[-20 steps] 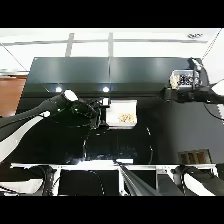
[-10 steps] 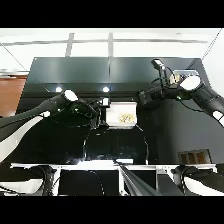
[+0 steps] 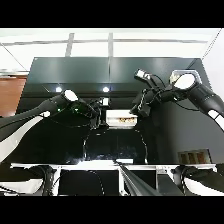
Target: Fold the box and place the chain.
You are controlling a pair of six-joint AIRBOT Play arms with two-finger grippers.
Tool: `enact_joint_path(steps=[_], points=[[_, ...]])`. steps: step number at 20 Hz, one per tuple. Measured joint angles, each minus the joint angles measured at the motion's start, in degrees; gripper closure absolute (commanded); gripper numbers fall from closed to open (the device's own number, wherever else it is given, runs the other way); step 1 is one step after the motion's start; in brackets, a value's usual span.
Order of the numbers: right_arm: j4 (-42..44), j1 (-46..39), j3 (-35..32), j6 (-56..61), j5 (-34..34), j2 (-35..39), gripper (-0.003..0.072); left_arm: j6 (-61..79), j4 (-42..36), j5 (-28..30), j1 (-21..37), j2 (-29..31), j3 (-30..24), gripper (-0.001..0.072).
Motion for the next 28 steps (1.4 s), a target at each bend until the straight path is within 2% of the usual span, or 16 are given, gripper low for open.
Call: enact_joint_path(steps=[4,7,8,9,12,13,14,28], points=[[-1.64,2.08,0.04,-3.48,-0.55,-1.22,-0.0005,0.0,0.0,0.0,0.0,0.0,0.0,0.0343],[-2.36,3.5,0.02,-5.42,-1.33,-1.7,0.0046,0.04,0.0,0.0,0.0,0.0,0.0,0.0343],[-2.49,3.78,0.02,-5.77,-1.38,-1.77,0.0176,0.04,0.0,0.0,0.0,0.0,0.0,0.0343],[-2.56,4.02,0.04,-5.95,-1.42,-1.81,0.021,0.04,0.0,0.0,0.0,0.0,0.0,0.0343],[-2.99,4.48,0.02,-6.45,-1.25,-1.95,0.0214,0.04,0.0,0.0,0.0,0.0,0.0,0.0343],[-3.23,4.5,0.04,-6.6,-1.05,-1.95,0.0322,0.04,0.0,0.0,0.0,0.0,0.0,0.0342],[-3.74,4.61,0.04,-6.62,-0.79,-1.97,0.0387,0.02,0.0,0.02,0.0,0.0,0.0,0.0342],[-4.96,4.81,0.02,-5.9,-0.22,-1.97,0.039,0.07,0.0,0.02,0.0,-0.02,0.0,0.0342]])
